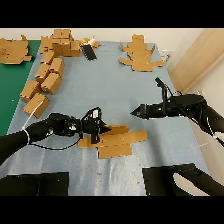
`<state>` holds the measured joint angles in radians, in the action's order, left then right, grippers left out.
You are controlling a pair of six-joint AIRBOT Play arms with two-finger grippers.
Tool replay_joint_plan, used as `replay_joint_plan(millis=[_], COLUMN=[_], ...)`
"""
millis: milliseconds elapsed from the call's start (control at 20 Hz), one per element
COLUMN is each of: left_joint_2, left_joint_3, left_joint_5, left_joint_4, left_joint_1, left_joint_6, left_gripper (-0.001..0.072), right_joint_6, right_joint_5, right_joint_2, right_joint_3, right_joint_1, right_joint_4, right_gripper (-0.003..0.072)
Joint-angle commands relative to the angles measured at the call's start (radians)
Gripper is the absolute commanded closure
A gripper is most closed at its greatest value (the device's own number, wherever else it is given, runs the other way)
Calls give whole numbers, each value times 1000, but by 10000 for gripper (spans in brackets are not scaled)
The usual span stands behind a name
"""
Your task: Fold the box.
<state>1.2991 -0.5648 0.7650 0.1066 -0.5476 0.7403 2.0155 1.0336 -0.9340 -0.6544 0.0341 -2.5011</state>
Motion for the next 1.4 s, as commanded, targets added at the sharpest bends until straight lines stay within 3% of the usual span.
replay_joint_plan(millis=[0,1350], left_joint_2=[0,-16], left_joint_3=[2,1], left_joint_5=[2,-9], left_joint_4=[-2,-139], left_joint_1=[0,26], left_joint_6=[-10,-166], left_gripper=[696,696], right_joint_6=[0,2], right_joint_5=[-5,21], right_joint_2=[1,21], right_joint_3=[0,0], right_joint_1=[6,5], right_joint_4=[-1,38], right_gripper=[681,681])
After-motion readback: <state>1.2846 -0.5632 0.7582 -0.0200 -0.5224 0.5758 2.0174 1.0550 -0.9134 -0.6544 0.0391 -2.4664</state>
